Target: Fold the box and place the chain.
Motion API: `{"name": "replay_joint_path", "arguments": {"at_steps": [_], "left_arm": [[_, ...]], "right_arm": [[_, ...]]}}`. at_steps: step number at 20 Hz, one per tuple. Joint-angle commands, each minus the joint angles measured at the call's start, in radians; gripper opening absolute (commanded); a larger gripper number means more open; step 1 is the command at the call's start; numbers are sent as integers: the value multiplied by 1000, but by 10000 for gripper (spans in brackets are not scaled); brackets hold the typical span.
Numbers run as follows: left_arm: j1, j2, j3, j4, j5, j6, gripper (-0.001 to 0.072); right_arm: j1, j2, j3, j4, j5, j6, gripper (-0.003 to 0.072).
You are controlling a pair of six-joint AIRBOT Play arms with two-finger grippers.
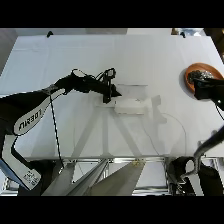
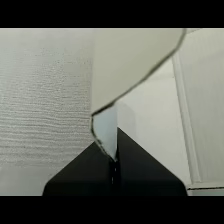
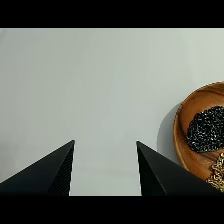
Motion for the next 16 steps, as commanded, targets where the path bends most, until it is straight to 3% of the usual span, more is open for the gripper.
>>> {"name": "replay_joint_path", "arguments": {"at_steps": [1, 7, 16], "left_arm": [[-2, 1, 0, 13, 17, -11, 8], [-2, 7, 0, 107, 56, -72, 8], [-2, 8, 0, 109, 56, -72, 16]], "right_arm": [[-1, 1, 1, 0, 0, 0, 399], [-1, 1, 1, 0, 0, 0, 399], [0, 1, 1, 0, 6, -7, 401]]}}
